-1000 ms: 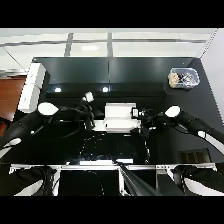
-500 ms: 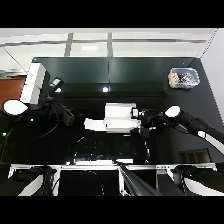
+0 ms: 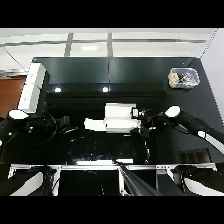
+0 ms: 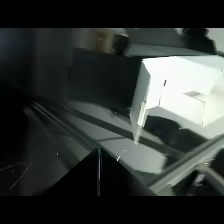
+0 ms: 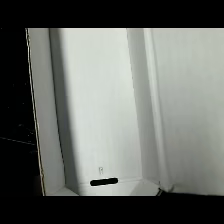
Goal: Fold the box and place the chain.
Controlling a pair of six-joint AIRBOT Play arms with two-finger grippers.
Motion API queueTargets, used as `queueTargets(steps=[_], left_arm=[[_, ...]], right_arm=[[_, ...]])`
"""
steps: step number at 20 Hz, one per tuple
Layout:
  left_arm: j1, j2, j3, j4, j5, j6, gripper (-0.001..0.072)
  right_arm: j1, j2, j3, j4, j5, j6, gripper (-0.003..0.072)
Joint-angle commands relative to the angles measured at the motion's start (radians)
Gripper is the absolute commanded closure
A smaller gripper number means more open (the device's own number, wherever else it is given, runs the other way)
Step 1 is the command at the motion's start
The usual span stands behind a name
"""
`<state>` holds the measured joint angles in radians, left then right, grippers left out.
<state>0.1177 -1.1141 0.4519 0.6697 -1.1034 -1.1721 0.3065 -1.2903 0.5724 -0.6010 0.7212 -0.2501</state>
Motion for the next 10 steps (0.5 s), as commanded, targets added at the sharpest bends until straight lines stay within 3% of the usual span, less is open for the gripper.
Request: queueTargets(steps=[1, 7, 10], left_arm=[[-0.002, -0.138, 0.003, -0.084, 0.014, 0.018, 0.0687], [-0.186, -0.298, 0.134, -0.088, 0.041, 0.066, 0.0687], [-0.276, -0.358, 0.22, -0.087, 0.004, 0.076, 0.0686]], right_arm=[[0.001, -0.001, 0.0, 0.0, 0.0, 0.0, 0.0508], [0.001, -0.001, 0.0, 0.0, 0.0, 0.0, 0.0508], [0.001, -0.001, 0.0, 0.0, 0.001, 0.0, 0.0508]])
